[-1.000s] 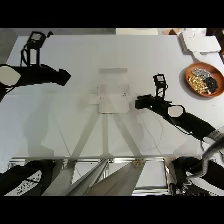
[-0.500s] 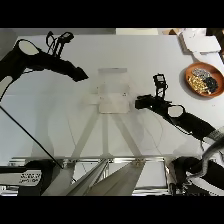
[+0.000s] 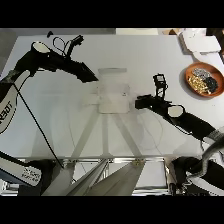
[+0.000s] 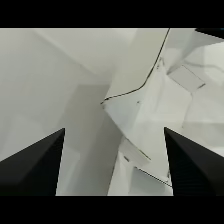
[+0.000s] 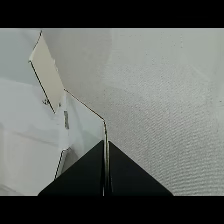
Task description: Fold the box and place the chain.
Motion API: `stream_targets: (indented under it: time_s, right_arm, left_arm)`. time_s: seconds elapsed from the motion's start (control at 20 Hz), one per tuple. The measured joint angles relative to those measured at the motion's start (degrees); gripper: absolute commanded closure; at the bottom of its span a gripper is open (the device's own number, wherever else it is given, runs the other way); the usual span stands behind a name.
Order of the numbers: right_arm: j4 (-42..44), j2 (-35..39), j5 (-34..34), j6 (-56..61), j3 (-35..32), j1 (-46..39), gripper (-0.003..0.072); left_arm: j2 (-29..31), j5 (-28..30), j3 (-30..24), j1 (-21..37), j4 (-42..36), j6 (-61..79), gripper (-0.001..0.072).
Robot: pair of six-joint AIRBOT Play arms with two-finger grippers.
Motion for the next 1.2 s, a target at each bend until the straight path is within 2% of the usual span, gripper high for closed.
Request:
stream_targets:
  time_s: [0.15, 0.5, 0.75, 0.8, 1.0, 1.05, 1.15, 1.2]
  right_arm:
    - [0.00, 0.00, 0.00, 0.02, 0.00, 0.00, 0.0675]
    - [0.00, 0.00, 0.00, 0.00, 0.00, 0.00, 0.0675]
    - [0.00, 0.00, 0.00, 0.02, 0.00, 0.00, 0.0675]
    - [0.00, 0.00, 0.00, 0.02, 0.00, 0.00, 0.0675]
    - [0.00, -0.02, 0.00, 0.02, 0.00, 0.00, 0.0675]
    - [-0.02, 0.00, 0.00, 0.00, 0.00, 0.00, 0.0675]
    - [0.00, 0.00, 0.00, 0.02, 0.00, 0.00, 0.0675]
    - [0.00, 0.00, 0.00, 0.02, 0.00, 0.00, 0.0675]
  left_arm:
    - [-0.79, -0.13, 0.15, -1.22, -0.79, 2.29, 0.0013]
    - [-3.54, 3.58, 0.26, -2.99, -0.74, 1.60, 0.0017]
    - [-5.20, 4.46, 0.66, -4.04, -0.33, 0.68, 0.0045]
    - [-5.35, 4.96, 0.70, -4.50, 0.00, 0.63, 0.0076]
    - [-5.68, 7.41, 0.81, -6.95, 3.89, 0.48, 0.0086]
    - [-5.73, 7.76, 0.81, -7.37, 4.59, 0.50, 0.0146]
    - [-5.97, 8.17, 0.81, -7.98, 5.27, 0.94, 0.0353]
    - [-6.01, 8.33, 0.81, -8.13, 5.60, 1.20, 0.0399]
